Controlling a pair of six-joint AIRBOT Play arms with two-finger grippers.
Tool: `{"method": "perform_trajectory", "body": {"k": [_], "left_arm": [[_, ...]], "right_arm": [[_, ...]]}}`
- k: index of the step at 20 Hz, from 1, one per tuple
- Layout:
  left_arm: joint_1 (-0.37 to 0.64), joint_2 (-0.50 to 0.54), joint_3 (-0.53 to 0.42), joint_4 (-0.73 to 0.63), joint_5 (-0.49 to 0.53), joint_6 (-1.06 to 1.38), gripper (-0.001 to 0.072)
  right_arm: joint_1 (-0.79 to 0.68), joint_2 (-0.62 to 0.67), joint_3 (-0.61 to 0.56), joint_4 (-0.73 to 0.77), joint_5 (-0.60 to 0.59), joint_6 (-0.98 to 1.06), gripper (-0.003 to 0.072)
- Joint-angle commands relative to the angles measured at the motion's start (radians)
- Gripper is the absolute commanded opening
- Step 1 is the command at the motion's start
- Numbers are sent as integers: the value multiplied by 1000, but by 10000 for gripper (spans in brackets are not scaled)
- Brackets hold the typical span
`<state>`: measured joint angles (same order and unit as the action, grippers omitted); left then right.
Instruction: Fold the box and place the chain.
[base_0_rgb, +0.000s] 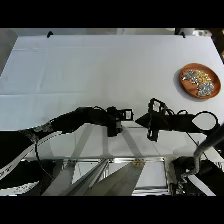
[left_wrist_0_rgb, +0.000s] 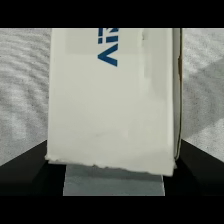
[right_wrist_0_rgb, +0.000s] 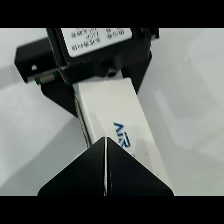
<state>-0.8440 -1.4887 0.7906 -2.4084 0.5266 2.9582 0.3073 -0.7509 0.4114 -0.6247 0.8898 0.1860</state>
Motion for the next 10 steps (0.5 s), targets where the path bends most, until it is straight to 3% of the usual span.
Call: {"method": "perform_trajectory", "body": {"k": [1,7,10], "left_arm": [[1,0,1,1,0,1,255],[1,0,1,1,0,1,255],[1,0,1,1,0,1,255]], "right_arm": [[0,0,-56,80,-49,0,15],[0,-22,-127,110,-198,-1,14],[0,-69,-127,106,-172,-5,14]]}}
